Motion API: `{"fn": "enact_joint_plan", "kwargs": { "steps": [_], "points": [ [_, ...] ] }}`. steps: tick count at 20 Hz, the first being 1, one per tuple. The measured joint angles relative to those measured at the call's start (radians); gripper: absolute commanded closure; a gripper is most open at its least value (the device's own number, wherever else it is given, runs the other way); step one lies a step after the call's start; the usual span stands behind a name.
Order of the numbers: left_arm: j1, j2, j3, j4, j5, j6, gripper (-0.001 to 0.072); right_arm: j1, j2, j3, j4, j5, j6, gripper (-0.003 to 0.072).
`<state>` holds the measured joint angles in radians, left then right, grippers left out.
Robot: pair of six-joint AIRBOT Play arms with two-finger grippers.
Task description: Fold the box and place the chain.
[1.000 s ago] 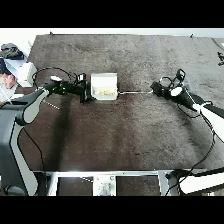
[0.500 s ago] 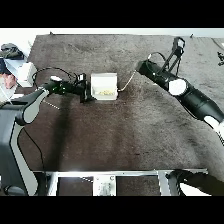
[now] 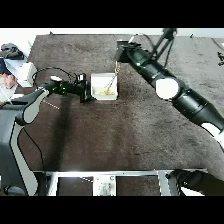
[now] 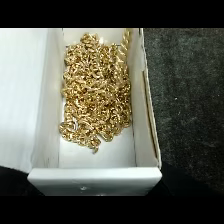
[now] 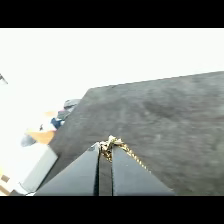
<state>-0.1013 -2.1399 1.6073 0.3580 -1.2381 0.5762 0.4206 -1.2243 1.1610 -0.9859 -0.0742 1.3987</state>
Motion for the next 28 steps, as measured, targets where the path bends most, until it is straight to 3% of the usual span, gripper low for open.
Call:
{"fn": "enact_joint_plan", "kwargs": {
  "steps": [6, 7, 8, 9, 10, 11, 15, 17, 23, 28],
  "points": [
    [0.000, 0.000, 0.000, 0.000, 0.000, 0.000, 0.0505, 0.030, -0.114, 0.033, -0.010, 0.026, 0.007, 0.0703],
    [0.000, 0.000, 0.000, 0.000, 0.000, 0.000, 0.0505, 0.029, -0.127, 0.034, -0.011, 0.036, 0.009, 0.0647],
    [0.000, 0.000, 0.000, 0.000, 0.000, 0.000, 0.0505, 0.027, -0.139, 0.036, -0.014, 0.050, 0.010, 0.0419],
    [0.000, 0.000, 0.000, 0.000, 0.000, 0.000, 0.0505, 0.023, -0.148, 0.036, -0.023, 0.068, 0.010, 0.0263],
    [0.000, 0.000, 0.000, 0.000, 0.000, 0.000, 0.0505, 0.015, -0.155, 0.036, -0.037, 0.087, 0.010, 0.0432],
    [0.000, 0.000, 0.000, 0.000, 0.000, 0.000, 0.0505, 0.006, -0.158, 0.036, -0.056, 0.103, 0.010, 0.0518],
    [0.000, 0.000, 0.000, 0.000, 0.000, 0.000, 0.0505, -0.070, -0.174, 0.057, -0.123, 0.242, -0.014, 0.0523],
    [0.000, 0.000, 0.000, 0.000, 0.000, 0.000, 0.0505, -0.134, -0.208, 0.116, -0.101, 0.355, -0.108, 0.0574],
    [0.000, 0.000, 0.000, 0.000, 0.000, 0.000, 0.0505, -0.341, -0.403, 0.369, 0.271, 0.750, -0.599, 0.0573],
    [0.000, 0.000, 0.000, 0.000, 0.000, 0.000, 0.0505, -0.443, -0.601, 0.567, 0.449, 0.997, -0.811, 0.0573]
  ]
}}
